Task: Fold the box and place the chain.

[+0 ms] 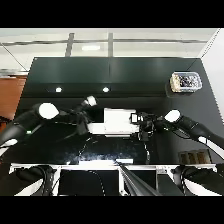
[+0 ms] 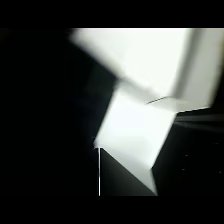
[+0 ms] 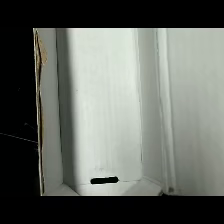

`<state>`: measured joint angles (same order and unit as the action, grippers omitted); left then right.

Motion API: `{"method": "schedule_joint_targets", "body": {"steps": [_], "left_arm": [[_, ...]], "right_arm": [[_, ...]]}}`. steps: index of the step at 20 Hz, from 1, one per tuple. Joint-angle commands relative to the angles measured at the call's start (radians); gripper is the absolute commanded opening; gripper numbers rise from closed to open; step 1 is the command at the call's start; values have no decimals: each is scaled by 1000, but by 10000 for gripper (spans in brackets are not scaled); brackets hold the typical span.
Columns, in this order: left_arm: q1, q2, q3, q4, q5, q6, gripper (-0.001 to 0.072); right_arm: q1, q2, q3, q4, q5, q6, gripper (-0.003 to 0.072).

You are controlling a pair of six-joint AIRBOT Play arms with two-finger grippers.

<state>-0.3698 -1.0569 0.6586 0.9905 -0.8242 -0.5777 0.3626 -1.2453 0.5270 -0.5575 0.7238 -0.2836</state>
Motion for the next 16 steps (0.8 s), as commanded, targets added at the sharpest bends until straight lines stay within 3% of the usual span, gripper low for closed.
{"method": "schedule_joint_targets", "body": {"steps": [1,3,6,10,13,16], "left_arm": [[198,69,-17,131,-84,-609,26],[307,55,-66,56,-122,-785,26],[377,0,-146,-149,-170,-769,27],[302,-124,-172,-342,-144,-623,26],[209,-222,-154,-417,-91,-594,26],[136,-282,-114,-510,-116,-523,26]], "right_arm": [[1,-1,-1,0,0,1,208],[1,-1,-1,0,0,0,208],[1,-1,-1,0,0,1,208],[1,-1,-1,0,0,0,207],[1,-1,-1,0,0,1,208],[1,-1,-1,0,0,0,208]]}}
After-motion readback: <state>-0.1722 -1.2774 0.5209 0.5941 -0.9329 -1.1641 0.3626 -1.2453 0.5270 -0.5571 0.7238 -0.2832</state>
